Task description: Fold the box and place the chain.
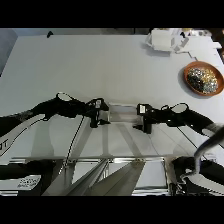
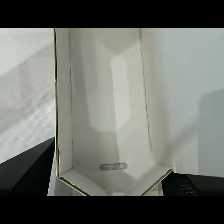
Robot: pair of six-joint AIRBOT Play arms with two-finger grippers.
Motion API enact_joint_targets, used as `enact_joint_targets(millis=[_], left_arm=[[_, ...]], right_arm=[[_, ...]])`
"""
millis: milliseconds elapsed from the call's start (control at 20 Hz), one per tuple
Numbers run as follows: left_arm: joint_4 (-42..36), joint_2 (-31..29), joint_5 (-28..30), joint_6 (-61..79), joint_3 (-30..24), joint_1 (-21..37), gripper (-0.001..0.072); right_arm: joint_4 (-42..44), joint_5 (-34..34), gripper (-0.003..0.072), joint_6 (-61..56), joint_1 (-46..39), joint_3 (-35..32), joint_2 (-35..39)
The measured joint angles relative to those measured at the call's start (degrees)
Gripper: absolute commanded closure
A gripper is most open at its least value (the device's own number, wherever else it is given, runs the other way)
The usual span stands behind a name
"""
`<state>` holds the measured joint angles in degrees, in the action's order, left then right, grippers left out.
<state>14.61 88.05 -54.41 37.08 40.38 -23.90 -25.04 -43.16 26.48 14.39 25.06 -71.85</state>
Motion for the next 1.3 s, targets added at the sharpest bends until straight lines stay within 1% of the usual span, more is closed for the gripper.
enact_joint_targets(millis=[150, 300, 350, 500, 700, 850, 900, 950, 1050, 1100, 1200, 1300], left_arm=[[0.20, 0.00, -0.26, 0.04, 0.00, 0.00, 0.0691], [0.35, 0.00, -0.50, 0.15, 0.00, 0.00, 0.0691], [0.35, 0.00, -0.52, 0.11, 0.00, -0.02, 0.0691], [0.22, 0.00, -0.35, 0.11, 0.00, 0.00, 0.0691], [0.04, 0.00, -0.07, 0.02, 0.00, 0.00, 0.0691], [0.13, 0.00, -0.11, 0.07, 0.00, 0.00, 0.0691], [0.15, 0.00, -0.15, 0.11, 0.00, 0.00, 0.0691], [0.15, 0.00, -0.17, 0.13, 0.00, 0.00, 0.0691], [0.17, 0.00, -0.24, 0.13, 0.00, 0.00, 0.0691], [0.17, 0.00, -0.24, 0.13, 0.00, 0.00, 0.0691], [0.20, 0.00, -0.26, 0.13, 0.00, 0.00, 0.0691], [0.20, 0.00, -0.26, 0.13, 0.00, 0.00, 0.0691]], right_arm=[[-2.93, -0.22, 0.0002, -4.90, 0.00, 0.00, 0.87], [-9.31, -0.63, 0.0015, -12.46, 0.00, 0.00, 2.67], [-12.15, -1.18, 0.0050, -15.21, 0.00, 0.00, 3.52], [-21.05, -3.08, 0.0108, -23.98, 0.02, -0.02, 7.19], [-31.61, -6.40, 0.0109, -35.80, 0.02, -0.02, 15.61], [-35.78, -9.62, 0.0124, -43.23, 0.00, -0.02, 23.93], [-36.11, -10.60, 0.0180, -45.27, 0.00, -0.02, 26.56], [-35.93, -11.43, 0.0296, -47.41, 0.00, -0.02, 29.14], [-33.53, -12.48, 0.0595, -50.36, 0.02, -0.02, 33.00], [-31.80, -12.85, 0.0667, -51.10, 0.00, -0.02, 34.16], [-27.06, -12.90, 0.0666, -50.75, 0.00, -0.02, 35.36], [-21.59, -11.87, 0.0666, -47.71, 0.02, -0.02, 35.26]])
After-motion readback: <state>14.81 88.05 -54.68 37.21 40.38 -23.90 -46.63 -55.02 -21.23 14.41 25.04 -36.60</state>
